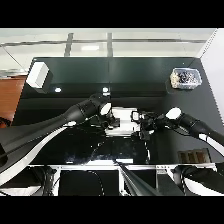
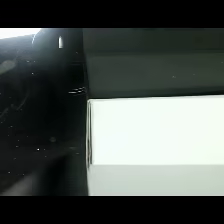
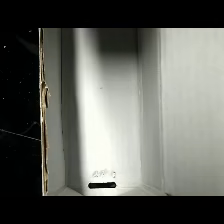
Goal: Fold the box and place the chain.
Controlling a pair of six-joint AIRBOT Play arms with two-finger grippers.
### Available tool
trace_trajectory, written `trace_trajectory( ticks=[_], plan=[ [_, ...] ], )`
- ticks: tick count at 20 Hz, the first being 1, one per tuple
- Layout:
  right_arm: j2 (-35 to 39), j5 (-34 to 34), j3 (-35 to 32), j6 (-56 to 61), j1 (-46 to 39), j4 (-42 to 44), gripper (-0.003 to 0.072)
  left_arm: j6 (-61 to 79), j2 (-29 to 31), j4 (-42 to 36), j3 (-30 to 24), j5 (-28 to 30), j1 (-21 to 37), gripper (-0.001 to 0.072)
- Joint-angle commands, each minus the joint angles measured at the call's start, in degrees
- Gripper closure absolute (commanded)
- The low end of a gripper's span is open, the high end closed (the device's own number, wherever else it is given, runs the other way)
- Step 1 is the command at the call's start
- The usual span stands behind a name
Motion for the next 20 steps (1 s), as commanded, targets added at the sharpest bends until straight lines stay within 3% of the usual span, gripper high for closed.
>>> trace_trajectory(
  ticks=[1, 2, 10, 12, 16, 20],
  plan=[
    [0.0, 0.0, 0.0, 0.0, 0.0, 0.0, 0.0558, 0.1, 0.0, 0.2, 0.1, 0.5, 0.0, 0.0631],
    [0.0, 0.0, 0.0, 0.0, 0.0, 0.0, 0.0558, 0.1, 0.0, 0.2, 0.1, 0.3, 0.0, 0.0686],
    [0.0, 1.8, 0.0, 0.0, 0.0, -0.2, 0.0553, 0.1, 0.0, -0.8, 0.1, 0.3, 0.0, 0.0685],
    [0.3, 2.0, 0.0, 2.0, 0.0, 0.6, -0.0012, 0.0, 0.0, -0.8, 0.1, 0.3, 0.1, 0.0685],
    [6.5, 7.3, 0.2, 13.2, -2.0, -9.1, -0.0011, -0.2, 0.0, -1.3, 0.1, 0.3, 0.1, 0.0685],
    [9.2, 8.0, 0.2, 12.1, -2.9, -10.9, -0.001, -0.1, 0.0, -1.4, 0.1, 0.5, 0.0, 0.0685]
  ],
)
